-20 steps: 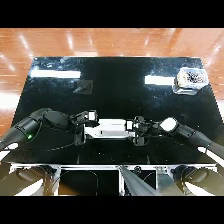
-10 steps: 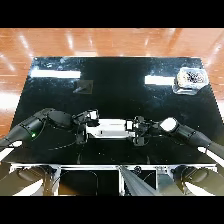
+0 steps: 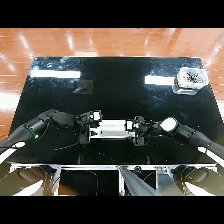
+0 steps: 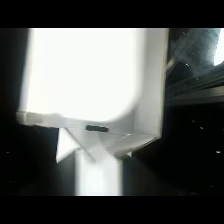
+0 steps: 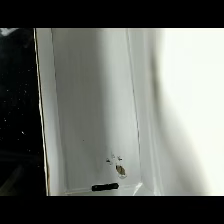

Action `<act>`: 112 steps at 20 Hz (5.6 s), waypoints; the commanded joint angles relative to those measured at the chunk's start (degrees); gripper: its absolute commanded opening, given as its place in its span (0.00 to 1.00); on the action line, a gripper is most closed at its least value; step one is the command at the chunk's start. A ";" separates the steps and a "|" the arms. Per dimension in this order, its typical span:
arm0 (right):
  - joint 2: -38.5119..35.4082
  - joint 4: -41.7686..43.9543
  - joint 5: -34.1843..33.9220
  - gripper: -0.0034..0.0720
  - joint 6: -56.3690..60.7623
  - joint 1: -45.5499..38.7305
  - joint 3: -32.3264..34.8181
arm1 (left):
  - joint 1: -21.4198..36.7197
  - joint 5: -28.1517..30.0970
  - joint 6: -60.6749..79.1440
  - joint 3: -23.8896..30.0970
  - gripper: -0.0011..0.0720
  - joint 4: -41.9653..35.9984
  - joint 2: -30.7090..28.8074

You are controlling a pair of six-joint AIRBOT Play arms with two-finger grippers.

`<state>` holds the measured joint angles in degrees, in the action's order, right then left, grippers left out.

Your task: Fold the box and place the chain.

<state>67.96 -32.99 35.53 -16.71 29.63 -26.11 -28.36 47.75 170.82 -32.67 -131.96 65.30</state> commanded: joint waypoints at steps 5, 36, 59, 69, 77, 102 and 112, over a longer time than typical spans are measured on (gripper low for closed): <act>0.00 0.02 0.00 0.76 0.07 0.02 0.00 | -0.52 -0.28 -0.09 -0.04 0.44 -0.79 0.31; 0.00 0.13 0.02 0.76 0.04 0.02 0.00 | -4.68 -7.72 -0.24 -0.04 0.82 -5.53 0.96; 0.00 0.13 0.26 0.76 0.04 0.02 0.00 | 16.09 10.19 -46.69 -0.04 0.05 10.69 -11.56; 0.00 0.07 0.22 0.76 0.00 0.02 0.00 | 25.73 14.86 -64.52 1.29 0.05 2.91 2.14; 0.00 0.24 0.22 0.76 0.02 0.07 0.00 | 19.28 11.37 -56.87 1.27 0.05 -5.66 10.16; 0.00 1.44 -0.87 0.76 0.28 0.07 0.00 | 9.18 17.09 -64.06 -9.22 0.87 -6.32 9.70; 0.00 1.44 -0.87 0.76 0.28 0.07 0.00 | -0.92 3.37 -78.95 -9.20 0.87 1.84 4.22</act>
<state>67.99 -31.55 34.63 -16.32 29.63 -26.09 -25.23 55.90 99.22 -41.82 -135.61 70.65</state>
